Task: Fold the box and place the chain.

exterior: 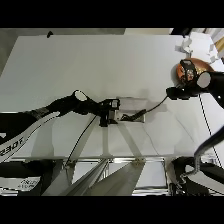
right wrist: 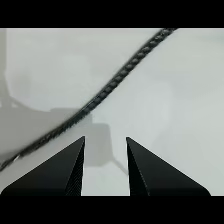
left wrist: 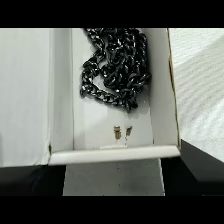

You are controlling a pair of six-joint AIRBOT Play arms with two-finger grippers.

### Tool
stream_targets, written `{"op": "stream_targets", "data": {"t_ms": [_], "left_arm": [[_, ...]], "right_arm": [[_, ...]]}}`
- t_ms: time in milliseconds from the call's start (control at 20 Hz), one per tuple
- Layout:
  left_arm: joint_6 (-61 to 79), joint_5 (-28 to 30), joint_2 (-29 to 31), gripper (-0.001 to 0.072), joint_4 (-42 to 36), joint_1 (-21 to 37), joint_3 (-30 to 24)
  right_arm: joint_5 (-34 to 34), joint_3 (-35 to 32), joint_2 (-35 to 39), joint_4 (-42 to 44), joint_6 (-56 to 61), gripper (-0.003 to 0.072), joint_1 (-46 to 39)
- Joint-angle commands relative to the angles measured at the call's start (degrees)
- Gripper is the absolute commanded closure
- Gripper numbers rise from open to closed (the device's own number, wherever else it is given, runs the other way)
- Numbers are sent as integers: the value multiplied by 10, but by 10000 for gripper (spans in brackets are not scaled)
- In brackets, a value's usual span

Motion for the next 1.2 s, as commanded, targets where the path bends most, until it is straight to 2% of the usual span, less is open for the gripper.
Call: {"op": "stream_targets", "data": {"t_ms": [0,200,500,750,1150], "left_arm": [[0,0,0,678,0,0,0],[0,0,0,678,0,0,0],[0,0,0,678,0,0,0],[0,0,0,678,0,0,0],[0,0,0,678,0,0,0]], "right_arm": [[-78,0,-64,-22,-2,401,-26],[-124,0,-108,-15,-1,401,-24],[-142,0,-112,-11,-2,400,-19],[-167,0,-112,-11,1,406,33],[-127,0,-104,-11,20,411,43]]}}
